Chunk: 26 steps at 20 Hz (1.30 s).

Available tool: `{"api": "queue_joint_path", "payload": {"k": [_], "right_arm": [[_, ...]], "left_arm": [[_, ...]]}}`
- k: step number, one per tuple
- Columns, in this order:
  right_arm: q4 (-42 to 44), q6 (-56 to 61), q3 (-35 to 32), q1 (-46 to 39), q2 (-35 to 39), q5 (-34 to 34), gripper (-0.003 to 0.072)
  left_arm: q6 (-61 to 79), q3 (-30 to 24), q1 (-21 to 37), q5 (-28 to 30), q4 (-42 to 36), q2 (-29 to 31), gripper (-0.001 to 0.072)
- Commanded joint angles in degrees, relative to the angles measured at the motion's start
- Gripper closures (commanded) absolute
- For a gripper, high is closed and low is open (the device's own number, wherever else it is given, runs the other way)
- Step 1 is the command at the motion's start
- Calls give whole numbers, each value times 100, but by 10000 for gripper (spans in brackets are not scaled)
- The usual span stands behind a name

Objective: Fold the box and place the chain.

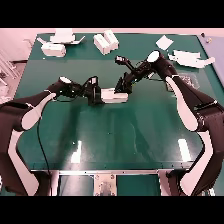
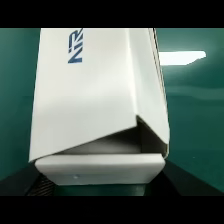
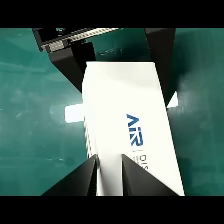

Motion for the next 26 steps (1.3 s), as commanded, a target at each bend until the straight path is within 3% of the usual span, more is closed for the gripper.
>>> {"api": "queue_joint_path", "payload": {"k": [1, 7, 8, 9, 13, 16, 26], "right_arm": [[-94, -13, -142, 4, -9, 59, 515], [-87, -146, -166, 4, 59, -195, 513], [-72, -142, -142, 9, 107, -186, 450], [-72, -142, -118, 9, 164, -192, 332], [-92, -168, -114, 4, 293, -251, 326], [-90, -168, -111, 9, 297, -678, 325], [-404, -166, -125, 175, 297, -767, 334]], "left_arm": [[-7, -2, 0, 24, -11, 2, 193], [-7, -2, -2, 24, -11, 2, 193], [-7, -2, 0, 24, -11, 2, 193], [-7, -2, 0, 24, -11, 2, 193], [-4, -2, 0, 24, -11, 2, 193], [-7, -2, 0, 24, -11, 2, 193], [-7, -2, 0, 24, -11, 2, 193]]}}
